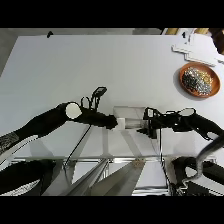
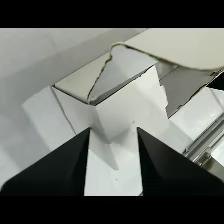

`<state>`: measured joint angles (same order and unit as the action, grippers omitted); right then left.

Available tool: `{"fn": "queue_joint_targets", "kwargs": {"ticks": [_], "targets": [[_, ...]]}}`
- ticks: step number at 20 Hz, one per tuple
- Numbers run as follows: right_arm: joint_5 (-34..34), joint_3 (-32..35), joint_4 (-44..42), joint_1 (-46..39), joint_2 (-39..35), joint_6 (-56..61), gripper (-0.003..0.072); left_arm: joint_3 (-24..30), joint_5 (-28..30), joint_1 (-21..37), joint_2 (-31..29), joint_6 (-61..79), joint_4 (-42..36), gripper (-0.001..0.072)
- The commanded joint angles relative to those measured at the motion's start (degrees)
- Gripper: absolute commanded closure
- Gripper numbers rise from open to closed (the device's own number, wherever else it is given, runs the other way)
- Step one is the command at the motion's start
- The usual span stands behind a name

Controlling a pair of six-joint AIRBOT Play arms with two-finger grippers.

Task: Fold the box and place the chain.

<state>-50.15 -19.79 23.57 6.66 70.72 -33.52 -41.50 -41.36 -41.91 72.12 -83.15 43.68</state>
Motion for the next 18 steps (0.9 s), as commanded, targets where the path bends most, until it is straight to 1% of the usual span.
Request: {"fn": "queue_joint_targets", "kwargs": {"ticks": [1, 5, 10, 14, 18], "targets": [[-0.02, -0.02, -0.02, 0.0, 0.0, 0.02, 0.0347, -1.03, -0.87, -0.28, 0.66, -8.04, 5.18, 0.0315], [-0.02, -0.02, -0.02, 0.0, 0.0, 0.02, 0.0347, -1.36, -0.87, -0.85, 2.03, -12.46, 7.04, 0.0315], [-0.02, -0.02, 0.0, 0.0, 0.0, 0.02, 0.0347, -5.73, -0.79, -3.23, 4.57, -19.85, 11.82, 0.0315], [-0.02, -0.02, 0.0, 0.02, 0.0, 0.02, 0.0347, -7.23, -2.03, -3.56, 4.98, -26.86, 16.46, 0.0315], [0.0, -0.02, 0.0, 0.0, 0.0, 0.02, 0.0347, -7.98, -3.39, -4.13, 4.98, -29.4, 17.11, 0.0315]]}}
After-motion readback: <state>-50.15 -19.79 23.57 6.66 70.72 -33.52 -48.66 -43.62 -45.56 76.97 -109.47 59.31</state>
